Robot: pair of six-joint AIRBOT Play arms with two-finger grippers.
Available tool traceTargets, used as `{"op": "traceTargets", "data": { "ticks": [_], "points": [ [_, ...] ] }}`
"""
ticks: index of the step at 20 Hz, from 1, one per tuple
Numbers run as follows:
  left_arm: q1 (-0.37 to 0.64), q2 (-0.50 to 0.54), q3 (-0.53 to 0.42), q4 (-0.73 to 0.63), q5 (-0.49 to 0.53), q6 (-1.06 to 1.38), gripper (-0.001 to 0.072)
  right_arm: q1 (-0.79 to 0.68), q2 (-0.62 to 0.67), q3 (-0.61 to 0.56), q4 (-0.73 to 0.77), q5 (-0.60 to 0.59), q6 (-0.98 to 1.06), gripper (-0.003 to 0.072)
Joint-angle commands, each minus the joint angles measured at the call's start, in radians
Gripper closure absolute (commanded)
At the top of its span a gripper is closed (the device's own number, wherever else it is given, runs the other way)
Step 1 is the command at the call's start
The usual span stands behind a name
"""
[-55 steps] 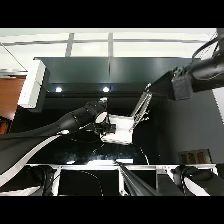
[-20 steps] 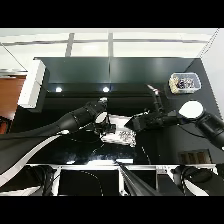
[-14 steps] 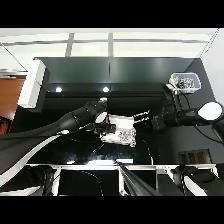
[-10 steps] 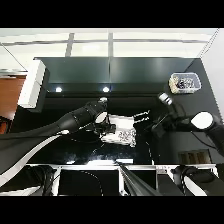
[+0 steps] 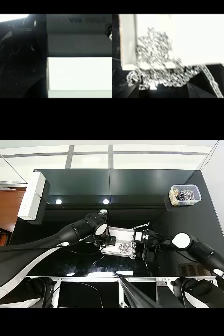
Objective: Fold the box and place the chain.
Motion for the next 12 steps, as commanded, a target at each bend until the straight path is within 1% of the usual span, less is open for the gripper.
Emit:
{"op": "traceTargets", "data": {
  "ticks": [1,5,9,10,11,12],
  "points": [
    [0.0,0.0,0.001,0.001,0.002,0.0,0.068,0.035,-0.062,-0.002,0.08,-0.026,-0.141,-0.0034],
    [0.0,0.0,0.001,0.001,0.001,0.0,0.068,0.038,-0.082,-0.002,0.083,-0.061,-0.146,-0.0034],
    [0.0,0.0,0.001,0.001,0.001,0.0,0.068,0.038,-0.083,-0.002,0.083,-0.061,-0.13,-0.0034],
    [0.0,0.0,0.001,0.001,0.001,0.0,0.068,0.038,-0.083,-0.002,0.081,-0.061,-0.11,0.0047],
    [0.0,0.0,0.001,0.001,0.001,0.0,0.068,0.038,-0.083,-0.002,0.072,-0.062,-0.08,0.0076],
    [0.0,0.0,0.001,0.0,0.001,0.0,0.068,0.037,-0.082,-0.002,0.062,-0.06,-0.058,0.0211]
  ]
}}
